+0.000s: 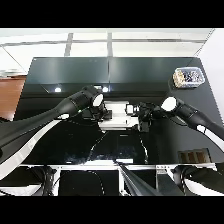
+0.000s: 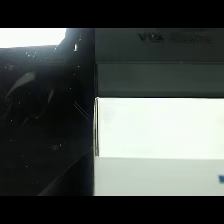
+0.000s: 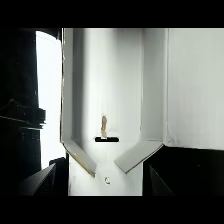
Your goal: Fold the box and place the chain.
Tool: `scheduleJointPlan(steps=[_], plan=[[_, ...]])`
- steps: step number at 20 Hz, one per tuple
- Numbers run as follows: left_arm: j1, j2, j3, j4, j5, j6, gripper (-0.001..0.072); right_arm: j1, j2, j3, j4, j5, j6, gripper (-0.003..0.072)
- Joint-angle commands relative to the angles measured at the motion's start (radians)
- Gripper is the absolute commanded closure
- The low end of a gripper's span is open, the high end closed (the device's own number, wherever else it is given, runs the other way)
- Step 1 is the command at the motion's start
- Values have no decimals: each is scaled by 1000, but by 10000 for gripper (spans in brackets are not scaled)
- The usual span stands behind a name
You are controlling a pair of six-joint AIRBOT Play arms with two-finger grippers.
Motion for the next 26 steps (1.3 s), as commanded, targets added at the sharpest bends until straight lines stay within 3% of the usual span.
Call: scheduleJointPlan(steps=[1, 2, 4, 6, 14, 26], plan=[[0, -1, 0, 0, -7, 3, 685, 1, 15, 0, -11, -8, 3, 165], [0, -1, 0, 0, -6, 3, 685, 1, 15, 0, -10, -7, -13, 270], [0, -1, 0, 0, -6, 3, 685, 9, 13, 0, 10, -8, -61, 273], [0, -1, 0, 0, -6, 2, 685, 21, 10, 0, 17, -30, -67, 595], [0, -1, 0, -1, -7, 2, 685, 26, -50, 0, 261, -26, -11, 608], [0, -1, 0, -2, -3, -2, 685, 33, -76, 0, 322, -64, 123, 609]])
